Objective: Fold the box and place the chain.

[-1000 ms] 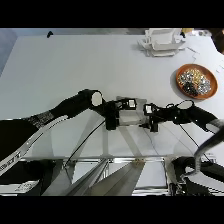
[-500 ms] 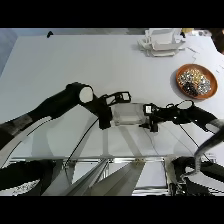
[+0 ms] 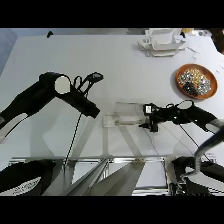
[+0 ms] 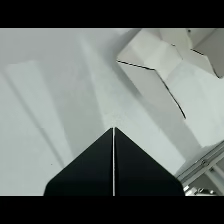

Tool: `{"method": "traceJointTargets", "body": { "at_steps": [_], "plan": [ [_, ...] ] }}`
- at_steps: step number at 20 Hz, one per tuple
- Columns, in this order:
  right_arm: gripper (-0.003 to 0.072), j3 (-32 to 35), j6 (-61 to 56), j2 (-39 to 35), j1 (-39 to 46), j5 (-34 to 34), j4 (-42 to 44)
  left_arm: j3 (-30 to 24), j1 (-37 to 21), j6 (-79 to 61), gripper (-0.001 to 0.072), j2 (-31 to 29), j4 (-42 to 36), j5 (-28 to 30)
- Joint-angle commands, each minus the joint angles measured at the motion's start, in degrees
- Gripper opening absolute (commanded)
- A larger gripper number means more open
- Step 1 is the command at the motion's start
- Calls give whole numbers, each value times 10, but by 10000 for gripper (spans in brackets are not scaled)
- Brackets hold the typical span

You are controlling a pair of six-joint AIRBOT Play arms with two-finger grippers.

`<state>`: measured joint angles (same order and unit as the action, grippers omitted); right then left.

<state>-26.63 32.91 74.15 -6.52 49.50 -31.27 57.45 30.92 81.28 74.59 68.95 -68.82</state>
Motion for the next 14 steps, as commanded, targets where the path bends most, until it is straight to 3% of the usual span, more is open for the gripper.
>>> {"method": "traceJointTargets", "body": {
  "at_steps": [1, 7, 14],
  "plan": [
    [337, 0, 0, 0, 0, 0, 0, -36, -28, 35, 3, 28, -47, 38],
    [337, 0, 0, 0, 0, 0, 0, -62, -17, -33, 3, 87, -148, 80],
    [337, 0, 0, 0, 0, 0, 0, -63, -10, -28, 3, 123, -180, 112]
  ]
}}
